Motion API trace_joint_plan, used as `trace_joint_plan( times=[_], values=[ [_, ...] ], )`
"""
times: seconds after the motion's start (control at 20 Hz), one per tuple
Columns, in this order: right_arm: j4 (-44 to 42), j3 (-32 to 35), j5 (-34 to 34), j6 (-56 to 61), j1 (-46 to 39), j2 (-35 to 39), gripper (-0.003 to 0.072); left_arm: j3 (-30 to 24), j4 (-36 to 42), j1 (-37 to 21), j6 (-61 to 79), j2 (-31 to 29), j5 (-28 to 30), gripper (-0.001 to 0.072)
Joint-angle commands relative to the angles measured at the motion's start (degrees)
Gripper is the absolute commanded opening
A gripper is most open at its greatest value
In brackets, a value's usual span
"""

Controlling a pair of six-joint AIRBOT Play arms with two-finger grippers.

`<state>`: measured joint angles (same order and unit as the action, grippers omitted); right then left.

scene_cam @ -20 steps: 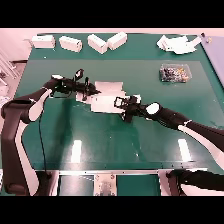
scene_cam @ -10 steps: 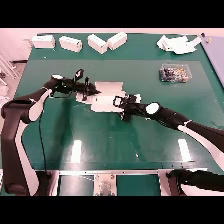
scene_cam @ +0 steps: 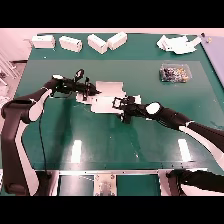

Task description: Fold the box and place the chain.

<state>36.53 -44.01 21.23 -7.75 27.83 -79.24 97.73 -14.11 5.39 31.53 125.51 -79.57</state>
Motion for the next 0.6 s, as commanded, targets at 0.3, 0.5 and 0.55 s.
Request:
trace_joint_plan(
  times=[0.3, 0.5, 0.55],
  values=[
    [6.2, 0.0, -0.8, 0.0, -0.2, -0.2, 0.0606, 0.0, 0.0, -0.1, 0.0, 0.0, 0.0, 0.0021],
    [6.2, -0.1, -2.8, -0.5, -0.2, -2.0, 0.0607, 0.0, 0.0, -0.1, 0.0, 0.0, 0.0, 0.0022],
    [6.2, -0.2, -3.5, -0.5, -0.2, -2.1, 0.0607, 0.0, 0.0, -0.1, 0.0, 0.0, 0.0, 0.0021]
  ],
)
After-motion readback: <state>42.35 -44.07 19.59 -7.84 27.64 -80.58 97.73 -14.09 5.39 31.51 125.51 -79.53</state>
